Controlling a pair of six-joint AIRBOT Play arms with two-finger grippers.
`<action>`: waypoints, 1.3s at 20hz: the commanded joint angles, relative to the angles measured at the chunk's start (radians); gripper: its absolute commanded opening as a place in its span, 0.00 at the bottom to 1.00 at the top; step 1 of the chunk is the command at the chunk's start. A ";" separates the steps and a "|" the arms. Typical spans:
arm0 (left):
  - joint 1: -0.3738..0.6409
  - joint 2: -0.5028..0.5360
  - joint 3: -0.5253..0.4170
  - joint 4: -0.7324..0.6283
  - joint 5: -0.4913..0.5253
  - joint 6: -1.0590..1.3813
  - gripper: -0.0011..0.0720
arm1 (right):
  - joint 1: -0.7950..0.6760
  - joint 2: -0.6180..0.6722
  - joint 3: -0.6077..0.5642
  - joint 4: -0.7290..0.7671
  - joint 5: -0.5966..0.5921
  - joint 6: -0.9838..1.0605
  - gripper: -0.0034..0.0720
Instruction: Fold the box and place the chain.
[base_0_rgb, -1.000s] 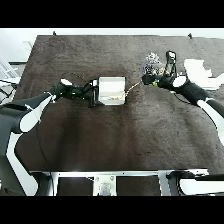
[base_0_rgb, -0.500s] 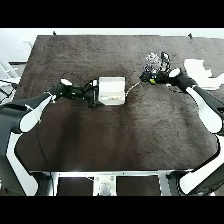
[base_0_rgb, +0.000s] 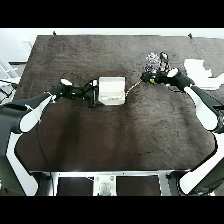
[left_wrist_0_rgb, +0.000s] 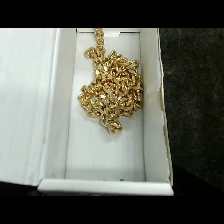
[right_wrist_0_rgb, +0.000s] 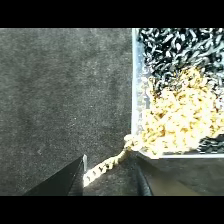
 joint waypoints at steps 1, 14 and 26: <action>0.000 0.000 0.000 0.000 0.000 0.000 0.41 | 0.012 -0.013 0.015 -0.009 -0.011 0.000 0.49; 0.000 0.000 0.000 0.000 -0.001 0.000 0.41 | 0.020 0.096 0.029 -0.020 0.059 -0.011 0.06; 0.000 0.000 0.000 0.000 0.000 0.000 0.41 | 0.156 0.369 -0.299 -0.349 -0.199 0.221 0.06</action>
